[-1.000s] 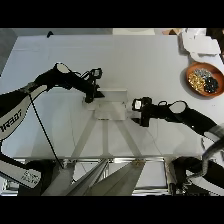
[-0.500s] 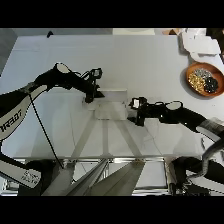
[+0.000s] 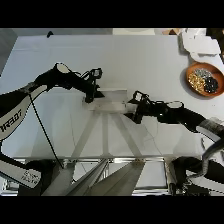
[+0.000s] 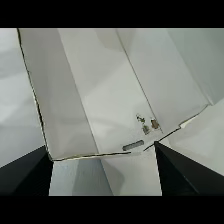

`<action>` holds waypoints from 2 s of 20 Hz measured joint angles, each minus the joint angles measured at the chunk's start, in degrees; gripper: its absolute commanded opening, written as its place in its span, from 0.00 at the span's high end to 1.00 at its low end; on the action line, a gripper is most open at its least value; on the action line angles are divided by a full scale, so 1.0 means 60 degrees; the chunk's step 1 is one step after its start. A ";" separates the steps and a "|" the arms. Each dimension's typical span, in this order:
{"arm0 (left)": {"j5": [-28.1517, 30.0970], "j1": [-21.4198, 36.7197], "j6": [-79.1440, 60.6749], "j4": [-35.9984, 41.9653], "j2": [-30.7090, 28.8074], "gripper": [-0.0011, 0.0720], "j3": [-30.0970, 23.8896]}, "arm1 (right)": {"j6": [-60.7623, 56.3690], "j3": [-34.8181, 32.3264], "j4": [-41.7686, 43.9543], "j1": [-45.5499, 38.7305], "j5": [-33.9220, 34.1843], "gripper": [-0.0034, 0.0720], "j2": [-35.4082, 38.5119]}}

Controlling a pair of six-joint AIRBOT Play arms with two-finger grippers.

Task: Fold the box and place the chain.

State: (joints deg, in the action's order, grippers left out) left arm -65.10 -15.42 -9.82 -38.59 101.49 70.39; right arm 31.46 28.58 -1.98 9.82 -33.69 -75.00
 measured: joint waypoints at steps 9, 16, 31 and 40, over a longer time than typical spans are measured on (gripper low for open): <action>-0.0004 0.0000 0.0000 0.0000 0.0000 0.97 0.0000 | -0.2718 0.0397 -0.0692 0.0000 0.0062 0.04 0.0000; -0.0004 0.0000 0.0004 0.0000 0.0004 0.97 0.0000 | -0.3599 0.1020 -0.1996 0.0004 -0.0015 0.04 0.0000; -0.0011 0.0000 0.0000 0.0000 0.0004 0.97 0.0000 | -0.2503 0.1311 -0.2652 0.0004 -0.0015 0.04 -0.0481; -0.0004 0.0000 0.0000 0.0000 0.0004 0.97 0.0000 | -0.2302 0.1883 -0.3231 -0.0160 -0.0572 0.04 -0.0750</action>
State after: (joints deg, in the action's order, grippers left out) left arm -65.12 -15.42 -9.82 -38.59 101.51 70.39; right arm 17.65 39.88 -21.37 8.86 -37.12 -79.50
